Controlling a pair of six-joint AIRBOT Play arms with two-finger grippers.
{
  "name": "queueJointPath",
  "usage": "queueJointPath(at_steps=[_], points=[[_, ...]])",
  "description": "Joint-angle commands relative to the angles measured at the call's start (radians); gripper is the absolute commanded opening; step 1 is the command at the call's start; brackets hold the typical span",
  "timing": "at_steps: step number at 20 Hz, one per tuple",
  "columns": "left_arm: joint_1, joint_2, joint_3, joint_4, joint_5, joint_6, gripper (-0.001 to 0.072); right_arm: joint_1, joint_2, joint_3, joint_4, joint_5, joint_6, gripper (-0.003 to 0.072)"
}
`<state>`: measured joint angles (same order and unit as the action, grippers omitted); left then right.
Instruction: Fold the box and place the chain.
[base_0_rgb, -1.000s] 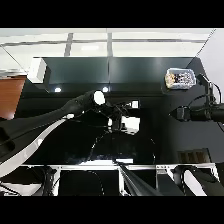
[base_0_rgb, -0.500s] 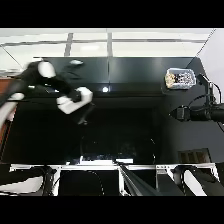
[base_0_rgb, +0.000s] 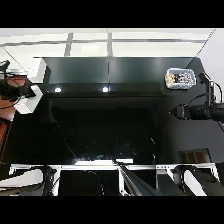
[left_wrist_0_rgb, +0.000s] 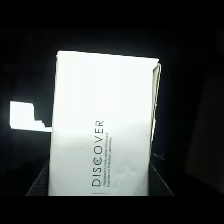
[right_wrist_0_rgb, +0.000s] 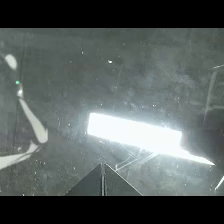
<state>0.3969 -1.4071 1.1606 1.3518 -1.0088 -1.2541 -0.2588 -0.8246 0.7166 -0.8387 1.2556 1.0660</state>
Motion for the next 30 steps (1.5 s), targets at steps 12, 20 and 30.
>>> queueJointPath(at_steps=[12, 20, 30], points=[[-0.027, -0.171, 0.119, -0.087, 0.365, 0.121, 0.0717, -0.001, 0.0, 0.0, 0.02, -0.078, 0.008, 0.0016], [-0.089, -0.094, 0.628, -0.336, -0.08, 0.029, 0.0024, 0.222, -0.006, 0.002, 0.158, -0.337, 0.125, 0.0016], [-0.475, 0.676, -0.414, -0.147, 0.283, 0.035, 0.0024, 0.438, -0.076, 0.001, -0.288, -0.541, 0.158, 0.0016]])
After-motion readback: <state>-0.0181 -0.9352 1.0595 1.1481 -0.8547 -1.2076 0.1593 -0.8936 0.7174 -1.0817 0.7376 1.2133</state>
